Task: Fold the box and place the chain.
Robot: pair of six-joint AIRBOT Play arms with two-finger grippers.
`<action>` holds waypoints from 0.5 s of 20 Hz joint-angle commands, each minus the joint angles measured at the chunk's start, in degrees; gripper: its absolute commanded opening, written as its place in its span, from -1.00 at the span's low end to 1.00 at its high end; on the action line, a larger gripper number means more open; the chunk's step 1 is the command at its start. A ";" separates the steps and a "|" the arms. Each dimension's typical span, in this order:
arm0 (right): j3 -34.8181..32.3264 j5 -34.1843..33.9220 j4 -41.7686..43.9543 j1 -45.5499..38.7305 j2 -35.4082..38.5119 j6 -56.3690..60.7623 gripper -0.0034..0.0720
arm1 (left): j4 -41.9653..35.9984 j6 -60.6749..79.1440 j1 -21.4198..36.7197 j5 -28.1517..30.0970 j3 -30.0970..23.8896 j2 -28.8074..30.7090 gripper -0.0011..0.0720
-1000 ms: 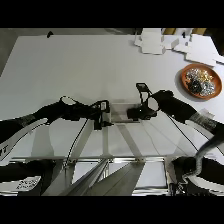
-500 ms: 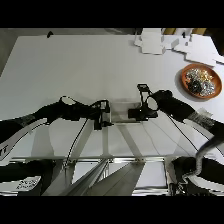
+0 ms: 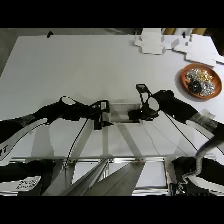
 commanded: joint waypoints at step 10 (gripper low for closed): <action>1.44 13.70 -9.27 -0.22 26.34 -16.98 0.37 | -0.04 0.00 -0.02 -0.04 0.02 0.02 -0.03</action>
